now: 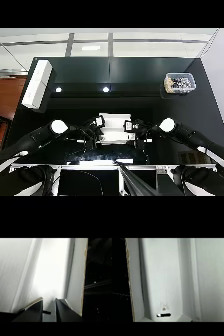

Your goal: Fold the box and place the chain.

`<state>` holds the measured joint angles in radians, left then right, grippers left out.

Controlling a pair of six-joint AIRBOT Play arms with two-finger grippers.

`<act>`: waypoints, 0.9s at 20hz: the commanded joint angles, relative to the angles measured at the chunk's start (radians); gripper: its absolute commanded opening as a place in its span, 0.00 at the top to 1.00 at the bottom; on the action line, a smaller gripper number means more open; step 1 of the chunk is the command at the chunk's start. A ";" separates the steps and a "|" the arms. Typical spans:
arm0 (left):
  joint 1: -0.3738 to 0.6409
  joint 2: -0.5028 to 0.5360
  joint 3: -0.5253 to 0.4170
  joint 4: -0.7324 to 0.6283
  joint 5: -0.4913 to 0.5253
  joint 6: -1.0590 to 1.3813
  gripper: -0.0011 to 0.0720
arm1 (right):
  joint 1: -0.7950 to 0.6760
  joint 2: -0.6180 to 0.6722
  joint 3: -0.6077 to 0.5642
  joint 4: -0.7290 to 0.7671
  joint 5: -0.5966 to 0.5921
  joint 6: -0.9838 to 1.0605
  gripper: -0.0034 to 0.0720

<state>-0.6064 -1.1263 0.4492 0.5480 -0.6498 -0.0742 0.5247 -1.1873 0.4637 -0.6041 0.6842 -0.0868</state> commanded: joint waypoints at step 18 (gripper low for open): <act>0.332 0.251 0.058 0.542 -0.177 -0.780 0.94 | 0.001 -0.001 -0.001 0.001 0.000 0.001 0.40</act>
<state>-0.4297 -0.9665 0.4984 0.8871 -0.7589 -0.4580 0.5247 -1.1873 0.4637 -0.6025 0.6838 -0.0860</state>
